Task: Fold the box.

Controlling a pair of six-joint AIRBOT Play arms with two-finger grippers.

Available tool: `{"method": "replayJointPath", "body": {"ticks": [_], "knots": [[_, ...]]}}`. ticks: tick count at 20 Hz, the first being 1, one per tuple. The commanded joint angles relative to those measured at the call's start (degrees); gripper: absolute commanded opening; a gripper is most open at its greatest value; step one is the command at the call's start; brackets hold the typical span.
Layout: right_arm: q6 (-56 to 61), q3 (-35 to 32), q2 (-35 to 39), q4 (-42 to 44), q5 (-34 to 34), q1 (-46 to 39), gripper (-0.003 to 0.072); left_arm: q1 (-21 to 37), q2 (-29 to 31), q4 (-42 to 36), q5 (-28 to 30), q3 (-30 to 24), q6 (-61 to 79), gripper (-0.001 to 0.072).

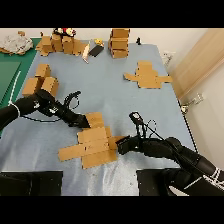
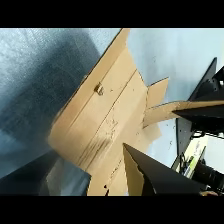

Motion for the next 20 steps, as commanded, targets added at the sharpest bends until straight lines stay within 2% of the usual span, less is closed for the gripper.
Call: {"method": "replayJointPath", "body": {"ticks": [1, 5, 6, 13, 14, 15, 20], "knots": [[0.4, 0.0, 0.0, 0.1, 0.4, 0.2, 0.0003, 0.0, -2.5, -2.6, -0.8, 0.0, 3.4, 0.0545], [0.5, 0.0, 0.0, 0.1, -0.7, 0.2, 0.0003, 0.5, -3.0, -5.7, -1.3, 0.0, 8.0, 0.0544], [0.5, 0.0, 0.0, 0.0, -0.9, 0.2, 0.0003, 0.8, -3.0, -5.8, -1.4, 0.0, 8.8, 0.0519], [0.5, 0.0, -0.8, 0.1, -1.0, 0.2, 0.0003, 2.8, -3.0, -7.2, -3.0, 0.0, 11.6, 0.0514], [0.5, 0.0, -1.2, 0.1, -1.0, 0.2, 0.0003, 2.6, -3.1, -7.1, -3.6, 0.0, 12.4, 0.036], [0.5, 0.0, -1.5, 0.0, -1.0, 0.2, 0.0003, 2.6, -3.2, -7.2, -4.6, 0.0, 13.9, 0.0283], [0.5, 0.0, -1.7, 0.0, -0.8, 0.2, 0.0004, 2.6, -5.3, -7.6, -7.3, 0.0, 14.8, 0.0281]]}}
